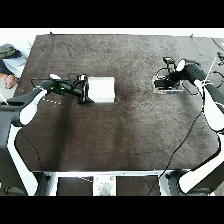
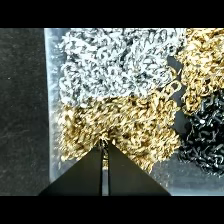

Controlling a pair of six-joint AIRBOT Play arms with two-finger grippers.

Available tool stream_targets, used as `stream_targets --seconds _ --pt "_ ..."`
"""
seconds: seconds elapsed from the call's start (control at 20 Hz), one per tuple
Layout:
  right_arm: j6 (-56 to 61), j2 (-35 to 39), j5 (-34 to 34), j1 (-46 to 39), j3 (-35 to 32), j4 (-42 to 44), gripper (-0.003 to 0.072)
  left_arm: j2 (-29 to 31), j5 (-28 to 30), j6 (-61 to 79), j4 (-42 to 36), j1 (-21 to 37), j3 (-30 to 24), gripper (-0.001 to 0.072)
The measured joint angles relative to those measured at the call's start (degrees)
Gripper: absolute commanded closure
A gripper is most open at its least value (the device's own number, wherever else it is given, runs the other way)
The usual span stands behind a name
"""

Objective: Fold the box and place the chain.

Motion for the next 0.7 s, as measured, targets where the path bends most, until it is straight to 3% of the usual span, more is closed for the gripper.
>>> stream_targets --seconds 0.4,0.7 --pt "-0.26 3.19 1.51 0.24 3.28 0.28 0.0698 0.00 0.00 -0.02 0.00 -0.02 0.00 0.0243" --pt "-1.46 15.17 3.91 2.51 3.58 3.02 0.0698 0.00 0.00 0.00 0.00 0.00 0.00 0.0243"
